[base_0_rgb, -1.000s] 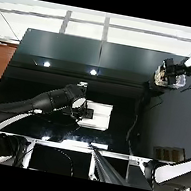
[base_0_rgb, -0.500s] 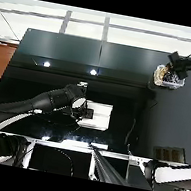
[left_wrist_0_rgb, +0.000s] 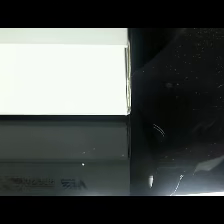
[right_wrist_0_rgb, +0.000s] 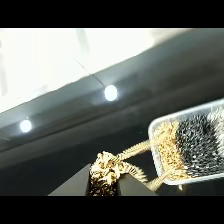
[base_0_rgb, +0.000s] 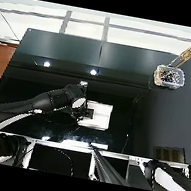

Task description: Fold the box and place the chain.

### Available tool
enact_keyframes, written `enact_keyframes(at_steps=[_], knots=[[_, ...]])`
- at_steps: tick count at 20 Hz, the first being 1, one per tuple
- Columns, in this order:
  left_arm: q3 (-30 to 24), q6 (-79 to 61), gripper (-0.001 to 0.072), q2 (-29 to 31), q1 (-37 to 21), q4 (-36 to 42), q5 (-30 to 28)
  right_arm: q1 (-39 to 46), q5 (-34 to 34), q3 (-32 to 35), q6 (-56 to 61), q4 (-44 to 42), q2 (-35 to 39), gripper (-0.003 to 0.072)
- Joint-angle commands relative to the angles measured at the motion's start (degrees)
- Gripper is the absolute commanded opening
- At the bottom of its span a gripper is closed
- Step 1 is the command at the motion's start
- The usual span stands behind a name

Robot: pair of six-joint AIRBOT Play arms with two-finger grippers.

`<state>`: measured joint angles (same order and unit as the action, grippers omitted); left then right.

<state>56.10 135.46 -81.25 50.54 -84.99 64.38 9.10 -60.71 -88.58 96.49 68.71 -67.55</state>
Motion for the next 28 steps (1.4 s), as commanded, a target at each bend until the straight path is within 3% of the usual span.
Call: enact_keyframes(at_steps=[1,9,18,23,28], knots=[[0.0,-0.02,0.0031,-0.02,-0.04,0.0,-0.11,-0.07,-7.19,-0.02,-8.87,-3.65,9.84,0.0012],[0.0,-0.02,0.0031,-0.02,-0.04,-0.02,-0.07,-4.11,-14.58,4.48,-11.37,-4.92,23.02,0.001],[0.0,-0.02,0.0031,-0.02,-0.02,-0.02,-0.09,-10.23,-26.97,10.8,-13.84,-14.91,23.41,0.0011],[0.0,-0.02,0.0031,-0.02,-0.02,-0.02,-0.11,-12.79,-22.8,15.23,-15.52,-26.14,23.39,0.0011],[0.0,-0.02,0.0031,-0.02,-0.02,-0.02,-0.09,-20.15,-17.07,17.66,-14.56,-28.2,23.39,0.0013]])
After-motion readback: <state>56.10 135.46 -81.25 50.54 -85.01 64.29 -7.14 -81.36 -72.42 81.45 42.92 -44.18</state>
